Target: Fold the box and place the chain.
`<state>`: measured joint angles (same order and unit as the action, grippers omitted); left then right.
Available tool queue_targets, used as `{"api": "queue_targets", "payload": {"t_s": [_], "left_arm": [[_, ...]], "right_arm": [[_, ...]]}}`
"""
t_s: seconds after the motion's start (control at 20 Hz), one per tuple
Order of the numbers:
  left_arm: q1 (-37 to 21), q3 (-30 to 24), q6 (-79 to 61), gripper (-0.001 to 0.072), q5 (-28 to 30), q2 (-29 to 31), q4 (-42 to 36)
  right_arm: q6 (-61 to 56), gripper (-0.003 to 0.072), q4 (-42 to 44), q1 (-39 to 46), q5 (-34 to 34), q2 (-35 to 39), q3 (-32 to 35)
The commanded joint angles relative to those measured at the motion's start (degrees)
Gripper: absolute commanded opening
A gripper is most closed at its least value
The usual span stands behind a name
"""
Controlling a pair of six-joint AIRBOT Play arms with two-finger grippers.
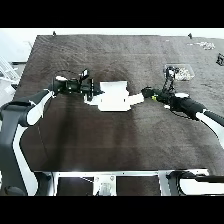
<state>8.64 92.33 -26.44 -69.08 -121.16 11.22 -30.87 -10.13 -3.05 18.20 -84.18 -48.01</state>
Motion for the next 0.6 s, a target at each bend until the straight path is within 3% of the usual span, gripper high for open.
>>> {"api": "queue_targets", "payload": {"t_s": [0.0,0.55], "left_arm": [[0.0,-1.0,-1.5,0.0013,1.0,0.3,0.6],[0.0,-0.9,-1.5,0.0019,0.7,0.3,2.1]], "right_arm": [[0.1,0.0422,0.0,0.0,0.0,-0.1,0.1],[0.0,0.0417,0.0,0.0,0.0,0.0,0.1]]}}
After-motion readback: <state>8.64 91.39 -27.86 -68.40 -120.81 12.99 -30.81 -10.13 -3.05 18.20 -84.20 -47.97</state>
